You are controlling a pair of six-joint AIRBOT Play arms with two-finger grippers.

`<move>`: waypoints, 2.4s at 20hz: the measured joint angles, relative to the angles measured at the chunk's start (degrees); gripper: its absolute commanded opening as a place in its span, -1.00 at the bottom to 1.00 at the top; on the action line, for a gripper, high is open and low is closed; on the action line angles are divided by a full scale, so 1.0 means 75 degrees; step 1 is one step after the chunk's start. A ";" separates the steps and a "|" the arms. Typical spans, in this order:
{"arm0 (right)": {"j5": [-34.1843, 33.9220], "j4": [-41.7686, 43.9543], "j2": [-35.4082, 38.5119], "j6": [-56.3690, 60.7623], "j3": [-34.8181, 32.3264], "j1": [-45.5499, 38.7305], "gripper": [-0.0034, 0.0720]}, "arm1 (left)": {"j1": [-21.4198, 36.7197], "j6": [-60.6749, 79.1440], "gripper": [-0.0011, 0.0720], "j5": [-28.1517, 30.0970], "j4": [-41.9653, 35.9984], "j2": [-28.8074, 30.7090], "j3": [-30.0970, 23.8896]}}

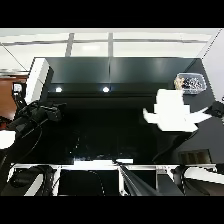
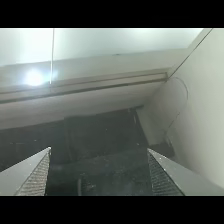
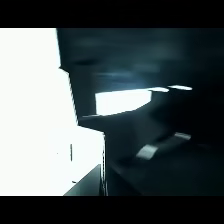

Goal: Fold the box and place the chain.

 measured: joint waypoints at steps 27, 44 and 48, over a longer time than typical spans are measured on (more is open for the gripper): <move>-0.4809 0.5590 0.3069 -0.1032 -0.5275 0.6280 -0.89 | -0.0970 0.1920 0.57 -0.5817 -0.3139 -0.9250 0.5642; -0.2836 0.3051 0.3072 -0.0973 -0.3931 0.5531 0.90 | -0.1320 0.3605 -0.92 -0.7723 -0.1999 -0.9562 0.6545; -0.1501 0.2218 0.3072 -0.1513 -0.2699 0.5254 0.90 | -0.1521 0.4677 -0.90 -0.6508 -0.2652 -0.8323 0.5464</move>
